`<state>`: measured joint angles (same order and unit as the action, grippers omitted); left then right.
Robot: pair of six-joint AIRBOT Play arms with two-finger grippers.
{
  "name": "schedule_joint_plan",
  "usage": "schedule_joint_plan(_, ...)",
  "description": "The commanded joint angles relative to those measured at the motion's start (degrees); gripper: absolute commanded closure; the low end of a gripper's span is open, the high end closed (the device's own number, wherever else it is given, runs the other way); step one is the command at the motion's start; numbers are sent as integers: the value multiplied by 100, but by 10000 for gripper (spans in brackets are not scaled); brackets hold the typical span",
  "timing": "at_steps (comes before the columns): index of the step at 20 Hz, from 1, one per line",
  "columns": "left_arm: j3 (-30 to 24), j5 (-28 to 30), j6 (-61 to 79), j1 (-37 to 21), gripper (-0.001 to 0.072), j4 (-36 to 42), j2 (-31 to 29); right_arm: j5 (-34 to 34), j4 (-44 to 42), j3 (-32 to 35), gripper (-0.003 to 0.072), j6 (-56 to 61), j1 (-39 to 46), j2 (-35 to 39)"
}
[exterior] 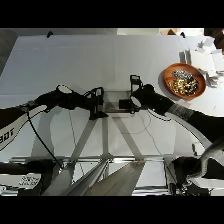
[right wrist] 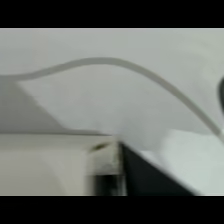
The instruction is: Fold the box and place the chain.
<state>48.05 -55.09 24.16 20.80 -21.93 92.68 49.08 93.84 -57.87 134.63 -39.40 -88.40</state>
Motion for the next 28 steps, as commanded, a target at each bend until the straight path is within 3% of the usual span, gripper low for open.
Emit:
schedule_joint_plan(1, 0, 0, -2, 2, 432, 11, 2, 179, -4, 2, 173, -28, -4, 192)
schedule_joint_plan(7, -2, 0, -2, 2, 432, 11, 2, 1019, 70, 2, 167, -339, -4, 1493)
schedule_joint_plan(10, 0, 0, -2, 2, 432, 11, 2, 1113, 468, 2, 168, -918, 31, 2218)
schedule_joint_plan(12, 0, 0, -2, 0, 432, 11, 2, 1073, 831, 2, 168, -1241, 289, 2610)
schedule_joint_plan(15, 0, -2, -2, 2, 432, 11, 2, 1058, 955, 2, 168, -1792, 1346, 2833)
schedule_joint_plan(20, 0, 0, -2, 0, 432, 11, 2, 540, 922, 2, 166, -2507, 3696, 2439)
schedule_joint_plan(21, -2, 0, -2, 2, 432, 11, 2, 348, 903, 2, 152, -2809, 4079, 2256)
schedule_joint_plan(22, 0, 0, -2, 0, 432, 11, 2, 192, 807, -2, 72, -3141, 4389, 2022)
schedule_joint_plan(23, 0, -2, -2, 2, 432, 11, 2, 96, 590, -37, 24, -3506, 4625, 1746)
schedule_joint_plan(25, 0, 0, -2, 0, 432, 11, 2, 44, 61, -297, 15, -4284, 4881, 1058)
schedule_joint_plan(28, 0, 0, -2, 0, 432, 11, 2, 4, -4, -927, 14, -4518, 4903, 87)
